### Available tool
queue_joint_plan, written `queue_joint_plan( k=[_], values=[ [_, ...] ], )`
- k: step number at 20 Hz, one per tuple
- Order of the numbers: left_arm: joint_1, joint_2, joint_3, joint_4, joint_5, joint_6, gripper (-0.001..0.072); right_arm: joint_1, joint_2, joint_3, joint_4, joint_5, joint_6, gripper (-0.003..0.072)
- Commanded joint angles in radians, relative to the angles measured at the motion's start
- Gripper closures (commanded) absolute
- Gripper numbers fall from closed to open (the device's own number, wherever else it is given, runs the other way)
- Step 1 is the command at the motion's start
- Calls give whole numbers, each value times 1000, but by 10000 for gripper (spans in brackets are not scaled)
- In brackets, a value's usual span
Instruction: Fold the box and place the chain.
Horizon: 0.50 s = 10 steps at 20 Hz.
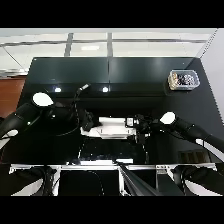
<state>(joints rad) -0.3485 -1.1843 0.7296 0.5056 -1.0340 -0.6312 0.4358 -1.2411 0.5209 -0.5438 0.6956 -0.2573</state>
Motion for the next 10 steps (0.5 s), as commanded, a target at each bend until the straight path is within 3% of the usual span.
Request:
queue_joint_plan(
  k=[1,5,10],
  values=[
    [-11,-60,-13,-121,234,57,685,1,0,0,0,0,0,562],
    [-14,-170,-12,-60,163,51,686,1,0,0,0,0,1,562],
    [-17,-229,-5,-14,172,49,687,1,0,0,0,-1,2,562]
  ],
)
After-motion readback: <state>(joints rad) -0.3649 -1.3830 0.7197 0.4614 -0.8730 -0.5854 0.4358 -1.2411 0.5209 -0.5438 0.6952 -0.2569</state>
